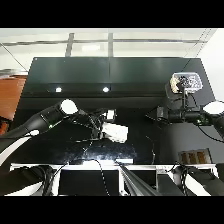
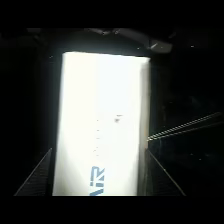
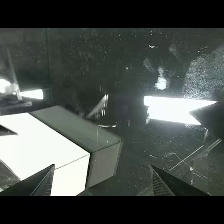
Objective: Fold the box and place the chain.
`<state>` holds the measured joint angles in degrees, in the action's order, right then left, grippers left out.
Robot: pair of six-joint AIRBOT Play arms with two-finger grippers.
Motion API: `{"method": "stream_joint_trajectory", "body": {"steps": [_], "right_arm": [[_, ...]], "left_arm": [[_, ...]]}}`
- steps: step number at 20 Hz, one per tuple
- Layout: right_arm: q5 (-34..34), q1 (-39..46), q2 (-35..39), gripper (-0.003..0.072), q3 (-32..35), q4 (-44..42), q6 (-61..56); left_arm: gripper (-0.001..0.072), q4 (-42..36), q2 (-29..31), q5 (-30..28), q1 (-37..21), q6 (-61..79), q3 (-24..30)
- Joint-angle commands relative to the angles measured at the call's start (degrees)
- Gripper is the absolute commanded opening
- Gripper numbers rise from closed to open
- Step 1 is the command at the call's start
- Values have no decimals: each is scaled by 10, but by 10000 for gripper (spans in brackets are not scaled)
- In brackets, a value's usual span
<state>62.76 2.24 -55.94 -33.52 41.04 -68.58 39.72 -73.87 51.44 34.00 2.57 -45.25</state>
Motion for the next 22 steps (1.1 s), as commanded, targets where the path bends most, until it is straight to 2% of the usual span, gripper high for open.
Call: {"method": "stream_joint_trajectory", "body": {"steps": [1, 6, 12, 22], "right_arm": [[0, 0, 0, 700, 0, 1, 0], [0, 0, 0, 700, 0, 1, 0], [0, 0, 0, 700, 0, 1, 0], [0, 0, 0, 700, 0, 2, 0]], "left_arm": [[713, -7, 1, 6, 0, -16, -6], [712, 23, 0, 42, 0, -45, -6], [712, 24, -3, 23, 0, -45, -6], [712, 24, -3, 22, 0, -45, -6]]}}
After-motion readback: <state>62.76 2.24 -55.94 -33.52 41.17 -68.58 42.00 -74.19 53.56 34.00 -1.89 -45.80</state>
